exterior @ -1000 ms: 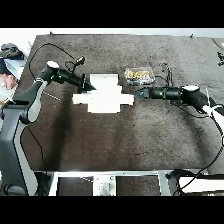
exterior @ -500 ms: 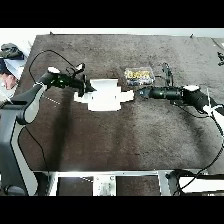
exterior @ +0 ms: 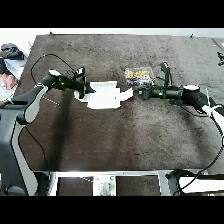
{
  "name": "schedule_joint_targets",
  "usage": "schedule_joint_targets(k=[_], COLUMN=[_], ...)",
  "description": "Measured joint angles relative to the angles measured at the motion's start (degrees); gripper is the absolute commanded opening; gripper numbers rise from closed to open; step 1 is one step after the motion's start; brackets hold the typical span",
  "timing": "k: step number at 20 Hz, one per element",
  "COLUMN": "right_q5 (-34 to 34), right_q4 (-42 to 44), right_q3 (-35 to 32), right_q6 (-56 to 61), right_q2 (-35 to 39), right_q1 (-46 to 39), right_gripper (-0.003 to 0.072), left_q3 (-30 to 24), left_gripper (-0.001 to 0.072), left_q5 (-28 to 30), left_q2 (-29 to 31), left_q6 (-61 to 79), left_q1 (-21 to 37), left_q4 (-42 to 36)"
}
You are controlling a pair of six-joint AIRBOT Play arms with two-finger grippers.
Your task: Fold the box and place the chain.
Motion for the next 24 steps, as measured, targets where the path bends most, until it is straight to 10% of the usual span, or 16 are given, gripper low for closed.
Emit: schedule_joint_targets(k=[8, 24], right_q5=[0.07, -25.35], right_q4=[-0.42, -23.54], right_q3=[0.00, 0.22], right_q6=[-16.55, -18.01], right_q2=[0.00, -3.82], right_q1=[7.74, 25.42], right_gripper=[0.0508, 0.0587], left_q3=[-0.04, -0.04], left_gripper=[0.0012, 0.0012], left_q5=[0.11, 0.15], left_q2=[0.00, 0.00], left_q6=[0.02, 0.04], left_q1=[-0.02, -0.02], left_q4=[1.33, 1.31])
